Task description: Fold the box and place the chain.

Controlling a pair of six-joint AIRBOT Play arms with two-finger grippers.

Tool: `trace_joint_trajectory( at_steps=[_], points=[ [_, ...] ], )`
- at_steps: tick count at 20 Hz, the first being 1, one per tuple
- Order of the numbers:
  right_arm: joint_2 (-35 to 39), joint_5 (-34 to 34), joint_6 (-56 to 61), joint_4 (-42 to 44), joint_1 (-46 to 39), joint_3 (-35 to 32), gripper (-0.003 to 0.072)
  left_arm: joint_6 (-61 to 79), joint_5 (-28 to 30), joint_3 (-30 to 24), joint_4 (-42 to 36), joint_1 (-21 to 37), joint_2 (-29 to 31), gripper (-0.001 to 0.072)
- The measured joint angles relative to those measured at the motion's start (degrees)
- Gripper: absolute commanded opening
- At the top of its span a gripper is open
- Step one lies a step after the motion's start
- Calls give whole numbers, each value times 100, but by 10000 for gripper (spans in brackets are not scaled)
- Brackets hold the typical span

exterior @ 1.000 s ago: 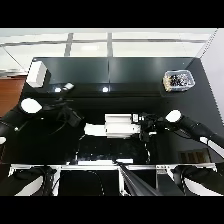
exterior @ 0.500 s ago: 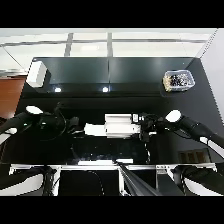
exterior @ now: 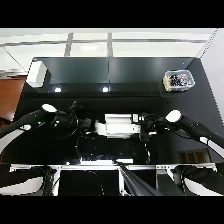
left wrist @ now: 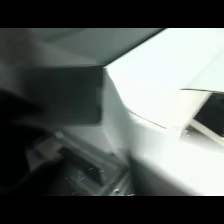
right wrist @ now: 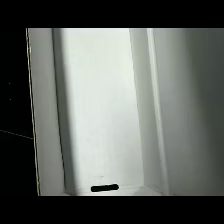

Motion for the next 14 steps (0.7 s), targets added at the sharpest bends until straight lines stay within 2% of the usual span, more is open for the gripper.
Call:
trace_joint_trajectory(
  at_steps=[7,11,14],
  points=[
    [0,0,0,0,0,0,75,136,-212,315,-334,-120,-13,569],
    [0,0,0,0,0,0,75,72,-227,525,-374,-487,-13,492],
    [0,2,0,0,0,0,75,-334,-79,815,-13,-837,-17,492]
  ],
)
